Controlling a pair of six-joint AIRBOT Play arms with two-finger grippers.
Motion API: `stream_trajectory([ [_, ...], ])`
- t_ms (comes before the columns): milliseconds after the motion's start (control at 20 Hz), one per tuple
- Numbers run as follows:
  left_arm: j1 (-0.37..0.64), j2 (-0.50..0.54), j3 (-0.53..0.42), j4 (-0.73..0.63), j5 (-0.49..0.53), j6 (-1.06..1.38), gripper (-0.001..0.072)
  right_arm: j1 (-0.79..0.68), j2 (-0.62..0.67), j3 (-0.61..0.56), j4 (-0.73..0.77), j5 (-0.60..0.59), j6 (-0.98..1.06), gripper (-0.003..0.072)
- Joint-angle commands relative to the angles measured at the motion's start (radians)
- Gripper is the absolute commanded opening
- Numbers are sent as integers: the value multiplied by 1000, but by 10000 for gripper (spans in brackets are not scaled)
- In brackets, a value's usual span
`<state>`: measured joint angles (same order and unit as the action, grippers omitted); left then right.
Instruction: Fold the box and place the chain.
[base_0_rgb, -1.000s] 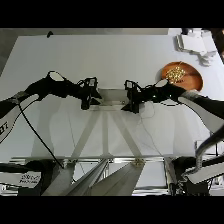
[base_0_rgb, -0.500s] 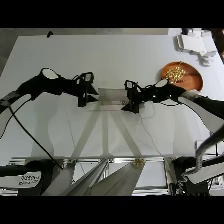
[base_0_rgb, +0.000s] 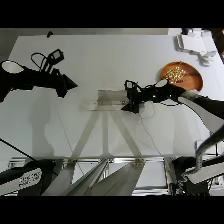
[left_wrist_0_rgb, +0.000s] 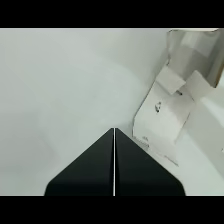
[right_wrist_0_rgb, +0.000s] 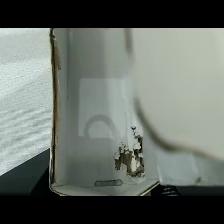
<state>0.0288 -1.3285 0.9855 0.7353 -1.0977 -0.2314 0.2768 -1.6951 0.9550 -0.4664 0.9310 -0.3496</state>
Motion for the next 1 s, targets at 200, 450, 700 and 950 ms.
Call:
stream_trajectory([
  [200,-3,-24,-116,107,129,-452,2,0,0,1,0,1,0,433],
  [450,-83,-128,-116,118,70,-633,1,0,0,1,0,1,0,433],
  [700,-150,-144,-116,108,81,-670,2,0,0,1,0,1,0,433],
  [950,-200,-178,-116,106,107,-694,3,0,0,1,0,0,0,433],
])
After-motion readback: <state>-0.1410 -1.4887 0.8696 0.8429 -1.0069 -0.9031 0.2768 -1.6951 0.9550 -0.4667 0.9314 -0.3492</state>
